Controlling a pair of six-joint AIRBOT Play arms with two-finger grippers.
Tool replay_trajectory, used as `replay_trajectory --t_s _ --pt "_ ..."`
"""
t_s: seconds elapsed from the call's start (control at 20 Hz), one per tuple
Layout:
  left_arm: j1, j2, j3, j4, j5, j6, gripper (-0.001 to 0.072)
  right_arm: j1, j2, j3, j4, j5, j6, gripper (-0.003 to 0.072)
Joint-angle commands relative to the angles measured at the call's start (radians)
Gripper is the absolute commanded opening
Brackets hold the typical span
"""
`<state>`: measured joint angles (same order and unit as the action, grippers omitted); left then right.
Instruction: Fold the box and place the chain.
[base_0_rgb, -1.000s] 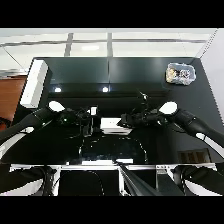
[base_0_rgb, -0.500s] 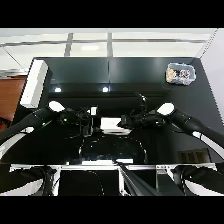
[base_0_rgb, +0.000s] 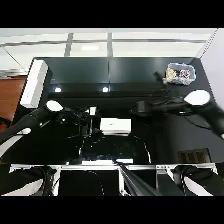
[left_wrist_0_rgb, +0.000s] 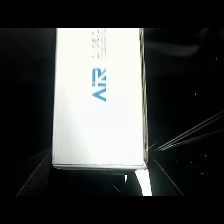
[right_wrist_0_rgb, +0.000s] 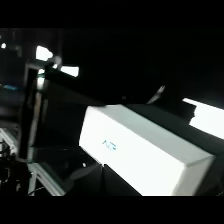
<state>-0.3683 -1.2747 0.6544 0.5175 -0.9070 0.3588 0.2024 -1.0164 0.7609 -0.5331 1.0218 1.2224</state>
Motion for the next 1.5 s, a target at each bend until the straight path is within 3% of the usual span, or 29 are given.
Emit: replay_trajectory --t_s 0.0,0.1,0.25,0.45,0.5,0.7,1.0,1.45 --pt "0.001 0.112 0.017 0.042 -0.067 -0.133 0.0711 -0.152 0.156 0.016 -0.189 0.102 0.108 0.0014" --pt "-0.011 0.172 0.034 0.023 -0.084 -0.244 0.071 -0.203 0.209 0.016 -0.29 0.132 0.166 0.0014" --pt "-0.07 0.137 0.099 0.017 -0.064 -0.375 0.0709 -0.219 0.218 0.015 -0.339 0.121 0.192 0.0014" --pt "-0.219 -0.012 0.196 0.028 0.175 -0.414 0.0708 -0.219 0.218 0.015 -0.34 0.096 0.199 0.0014" --pt "-0.239 -0.054 0.225 0.029 0.187 -0.475 0.0708 -0.219 0.218 0.015 -0.339 0.097 0.2 0.0015" --pt "-0.274 -0.152 0.297 0.067 0.053 -0.555 0.0709 -0.219 0.218 0.015 -0.34 0.113 0.199 0.0015" --pt "-0.328 -0.154 0.304 0.248 0.042 -0.61 0.0708 -0.219 0.218 0.015 -0.34 0.109 0.198 0.0014" --pt "-0.326 -0.151 0.338 0.26 0.031 -0.621 0.0708 -0.219 0.218 0.015 -0.34 0.112 0.199 0.0014"
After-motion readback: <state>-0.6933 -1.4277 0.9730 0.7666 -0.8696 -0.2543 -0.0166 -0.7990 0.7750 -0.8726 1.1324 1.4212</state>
